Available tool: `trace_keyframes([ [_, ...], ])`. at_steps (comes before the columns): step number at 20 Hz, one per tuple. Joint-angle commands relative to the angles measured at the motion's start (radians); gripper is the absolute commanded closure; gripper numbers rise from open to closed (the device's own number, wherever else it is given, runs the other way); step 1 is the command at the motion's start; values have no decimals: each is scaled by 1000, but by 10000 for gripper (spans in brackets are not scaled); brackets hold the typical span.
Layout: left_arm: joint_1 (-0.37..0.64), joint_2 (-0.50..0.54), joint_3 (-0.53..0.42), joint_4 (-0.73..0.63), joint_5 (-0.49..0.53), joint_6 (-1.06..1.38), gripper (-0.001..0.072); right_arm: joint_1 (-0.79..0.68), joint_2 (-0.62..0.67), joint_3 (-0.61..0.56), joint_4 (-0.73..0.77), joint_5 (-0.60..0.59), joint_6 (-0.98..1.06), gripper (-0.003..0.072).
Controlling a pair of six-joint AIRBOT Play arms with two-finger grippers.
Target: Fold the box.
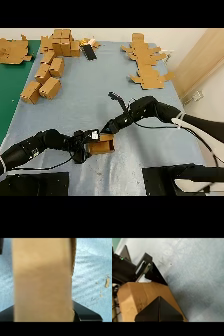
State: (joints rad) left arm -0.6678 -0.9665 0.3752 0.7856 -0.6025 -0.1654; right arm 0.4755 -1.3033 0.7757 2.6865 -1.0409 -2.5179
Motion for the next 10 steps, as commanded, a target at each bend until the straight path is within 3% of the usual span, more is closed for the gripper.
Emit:
trace_keyframes([
  [1,0,0,0,0,0,0,285,95,161,-77,-154,201,-23,682],
  [7,0,0,0,0,0,0,285,316,394,-212,-449,488,-21,682],
  [10,0,0,0,0,0,0,285,367,401,-215,-529,469,-11,670],
])
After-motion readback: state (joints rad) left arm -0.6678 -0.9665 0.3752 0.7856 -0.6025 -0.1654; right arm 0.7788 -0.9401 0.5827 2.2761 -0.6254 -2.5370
